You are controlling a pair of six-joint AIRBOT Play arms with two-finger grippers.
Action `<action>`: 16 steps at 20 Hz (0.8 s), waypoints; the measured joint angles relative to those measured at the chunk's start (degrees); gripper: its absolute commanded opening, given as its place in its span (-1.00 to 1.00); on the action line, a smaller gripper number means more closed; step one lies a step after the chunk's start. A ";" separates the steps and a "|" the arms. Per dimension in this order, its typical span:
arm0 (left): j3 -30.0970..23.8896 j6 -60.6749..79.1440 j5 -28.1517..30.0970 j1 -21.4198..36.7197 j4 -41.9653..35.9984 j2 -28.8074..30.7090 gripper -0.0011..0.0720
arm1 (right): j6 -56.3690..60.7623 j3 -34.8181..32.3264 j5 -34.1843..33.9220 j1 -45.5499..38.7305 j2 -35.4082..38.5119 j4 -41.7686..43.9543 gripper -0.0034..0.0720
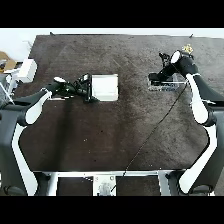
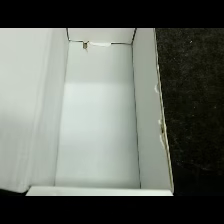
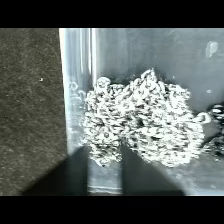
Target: Fold the box and place the chain.
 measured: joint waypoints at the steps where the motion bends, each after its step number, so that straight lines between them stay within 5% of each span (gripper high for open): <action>1: 0.00 0.02 0.00 0.00 0.00 0.00 -0.36 | 0.00 0.00 -0.35 0.15 -0.22 0.09 -0.70; 9: -0.02 0.02 -0.02 0.00 0.00 0.00 -0.36 | 0.31 0.00 -1.33 0.02 -0.31 -0.11 -0.90; 10: 0.00 0.02 -0.02 0.00 0.00 0.00 -0.36 | 0.33 0.00 -1.40 0.04 0.00 -0.11 -0.49; 11: 0.00 0.02 -0.02 0.00 0.00 0.00 -0.36 | 0.35 0.00 -1.46 0.04 0.31 -0.11 0.22; 13: 0.00 0.02 -0.02 0.00 0.02 0.00 -0.36 | 0.63 0.00 -1.42 -0.04 0.70 -0.31 -0.07; 16: 0.00 0.02 -0.02 0.00 0.02 0.00 -0.36 | 1.01 0.00 -1.44 0.11 0.83 -0.24 -0.07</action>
